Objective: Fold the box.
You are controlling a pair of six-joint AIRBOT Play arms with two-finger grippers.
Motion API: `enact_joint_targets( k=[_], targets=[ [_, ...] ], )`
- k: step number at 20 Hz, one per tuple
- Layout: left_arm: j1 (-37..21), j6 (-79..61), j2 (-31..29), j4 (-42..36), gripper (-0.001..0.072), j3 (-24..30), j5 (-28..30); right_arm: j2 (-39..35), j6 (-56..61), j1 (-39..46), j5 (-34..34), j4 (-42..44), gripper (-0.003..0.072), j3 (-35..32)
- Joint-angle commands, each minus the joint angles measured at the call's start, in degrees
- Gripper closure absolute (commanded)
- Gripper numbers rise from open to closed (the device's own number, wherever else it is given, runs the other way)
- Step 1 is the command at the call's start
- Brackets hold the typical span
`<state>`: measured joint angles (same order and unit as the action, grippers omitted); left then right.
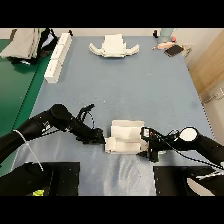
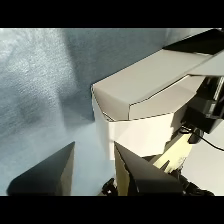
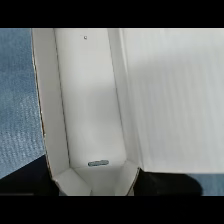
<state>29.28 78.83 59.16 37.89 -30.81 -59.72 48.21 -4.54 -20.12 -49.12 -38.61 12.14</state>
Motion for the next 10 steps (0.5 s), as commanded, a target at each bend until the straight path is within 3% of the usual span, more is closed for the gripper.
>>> enact_joint_targets(
  k=[1,4,10],
  targets=[
    [0.1,0.5,-0.2,-1.1,0.0327,-0.3,-1.3,-0.1,0.0,0.0,0.0,0.0,0.0175,0.0],
    [3.2,0.1,-0.2,-1.6,0.0327,-0.3,-0.6,0.0,0.0,0.0,0.0,0.0,0.0174,0.0],
    [7.1,0.7,-0.2,-2.2,0.0338,-0.3,8.4,0.0,0.0,0.0,0.0,0.0,0.0175,0.0]
  ],
)
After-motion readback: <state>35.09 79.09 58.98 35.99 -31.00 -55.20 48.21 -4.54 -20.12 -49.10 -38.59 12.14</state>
